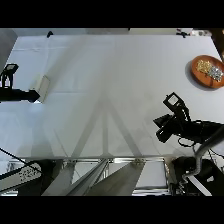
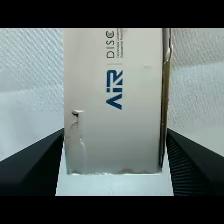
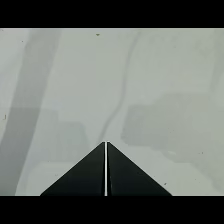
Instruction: Fold the box and place the chain.
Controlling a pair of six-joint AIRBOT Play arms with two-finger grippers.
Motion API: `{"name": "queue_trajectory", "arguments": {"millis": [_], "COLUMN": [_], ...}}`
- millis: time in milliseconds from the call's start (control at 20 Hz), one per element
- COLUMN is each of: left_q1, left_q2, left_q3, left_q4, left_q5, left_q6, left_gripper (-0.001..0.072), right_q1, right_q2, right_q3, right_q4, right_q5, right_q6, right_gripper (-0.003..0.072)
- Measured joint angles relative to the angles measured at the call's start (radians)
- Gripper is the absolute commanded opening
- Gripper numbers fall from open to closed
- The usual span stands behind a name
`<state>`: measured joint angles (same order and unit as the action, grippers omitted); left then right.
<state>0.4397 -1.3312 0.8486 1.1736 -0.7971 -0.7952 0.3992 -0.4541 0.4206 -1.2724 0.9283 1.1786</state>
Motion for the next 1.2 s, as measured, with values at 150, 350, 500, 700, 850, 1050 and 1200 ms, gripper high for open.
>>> {"name": "queue_trajectory", "arguments": {"millis": [150,350,500,700,850,1050,1200], "left_q1": [0.005,0.008,0.008,0.01,0.01,0.01,0.01], "left_q2": [-0.004,0.021,0.065,0.137,0.171,0.196,0.225], "left_q3": [0.0,0.0,0.0,0.0,-0.007,-0.086,-0.188], "left_q4": [0.009,0.013,0.01,0.04,0.119,0.113,0.033], "left_q5": [-0.038,-0.082,-0.132,-0.247,-0.394,-0.578,-0.637], "left_q6": [-0.023,-0.036,-0.04,-0.132,-0.29,-0.372,-0.348], "left_gripper": [0.0705,0.0704,0.0703,0.0697,0.0581,0.0253,0.0002], "right_q1": [0.0,0.0,0.0,0.0,0.0,0.0,0.0], "right_q2": [0.0,0.0,0.0,0.0,0.0,0.0,0.0], "right_q3": [0.0,0.0,0.0,0.0,0.0,0.0,0.0], "right_q4": [0.0,0.0,0.003,0.017,0.023,0.027,0.038], "right_q5": [0.0,0.003,0.007,0.029,0.05,0.061,0.08], "right_q6": [0.002,0.003,0.003,0.003,0.013,0.026,0.074], "right_gripper": [0.0012,0.0012,0.0012,0.0012,0.0012,0.0012,0.0011]}}
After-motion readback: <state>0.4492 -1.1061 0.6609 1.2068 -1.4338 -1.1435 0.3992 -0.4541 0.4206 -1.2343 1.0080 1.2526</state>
